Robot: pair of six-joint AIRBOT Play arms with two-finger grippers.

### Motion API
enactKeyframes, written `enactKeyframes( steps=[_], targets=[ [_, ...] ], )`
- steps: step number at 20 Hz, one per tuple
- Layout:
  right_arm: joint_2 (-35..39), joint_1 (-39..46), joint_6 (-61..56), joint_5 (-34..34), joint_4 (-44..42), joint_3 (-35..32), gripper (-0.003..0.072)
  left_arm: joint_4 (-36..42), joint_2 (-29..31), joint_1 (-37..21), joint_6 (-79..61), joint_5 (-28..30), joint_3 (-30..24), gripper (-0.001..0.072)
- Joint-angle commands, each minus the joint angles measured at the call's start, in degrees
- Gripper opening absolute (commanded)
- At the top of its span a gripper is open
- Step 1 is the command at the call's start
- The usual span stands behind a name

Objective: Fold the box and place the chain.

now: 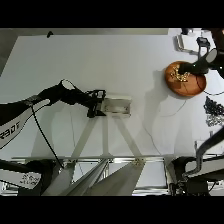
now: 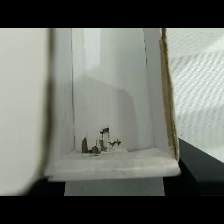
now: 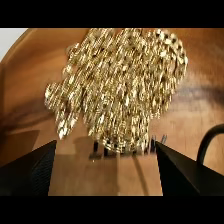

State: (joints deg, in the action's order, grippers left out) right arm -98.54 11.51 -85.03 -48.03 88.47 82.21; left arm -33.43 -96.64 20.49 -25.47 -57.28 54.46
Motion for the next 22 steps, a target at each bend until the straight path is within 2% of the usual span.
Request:
enactKeyframes(
  steps=[1, 4, 5, 6, 7, 8, 12, 16, 18, 22],
  targets=[
    [-9.6, 0.6, -1.9, 2.3, -0.3, 7.3, 0.0675, 0.0, 0.0, 0.0, 0.0, 0.0, 0.0, 0.0076],
    [-12.3, 0.6, -3.7, 1.9, -0.2, 7.6, 0.0574, 0.0, 0.0, 0.0, 0.0, 0.0, 0.0, 0.0076],
    [-12.6, 0.6, -3.7, 1.4, -0.2, 7.6, 0.0498, 0.0, 0.0, 0.0, 0.0, 0.0, 0.0, 0.0076],
    [-12.6, 0.6, -3.6, 1.1, -0.2, 7.6, 0.0345, 0.0, 0.0, 0.0, 0.0, 0.0, 0.0, 0.0076],
    [-12.4, 0.6, -3.6, 0.8, -0.2, 7.6, 0.0157, 0.0, 0.0, 0.0, 0.0, 0.0, 0.0, 0.0076],
    [-12.0, 0.5, -3.6, 0.2, -0.2, 7.6, 0.0017, 0.0, 0.0, 0.0, 0.0, 0.0, 0.0, 0.0076],
    [-7.2, -0.7, -3.4, -4.5, 2.9, 7.6, 0.0008, 0.0, 0.0, 0.0, 0.0, 0.0, 0.0, 0.0076],
    [3.4, -0.7, -0.1, -10.7, 3.0, 4.2, 0.0007, 0.0, 0.0, 0.0, 0.0, 0.0, 0.0, 0.0076],
    [10.8, -0.7, 1.4, -11.0, 2.8, -1.0, 0.0007, 0.0, 0.0, 0.0, 0.0, 0.0, 0.0, 0.0076],
    [29.1, -1.7, 4.6, -9.7, 2.8, -17.8, 0.0006, 0.0, 0.0, 0.0, 0.0, 0.0, 0.0, 0.0076]
  ],
)
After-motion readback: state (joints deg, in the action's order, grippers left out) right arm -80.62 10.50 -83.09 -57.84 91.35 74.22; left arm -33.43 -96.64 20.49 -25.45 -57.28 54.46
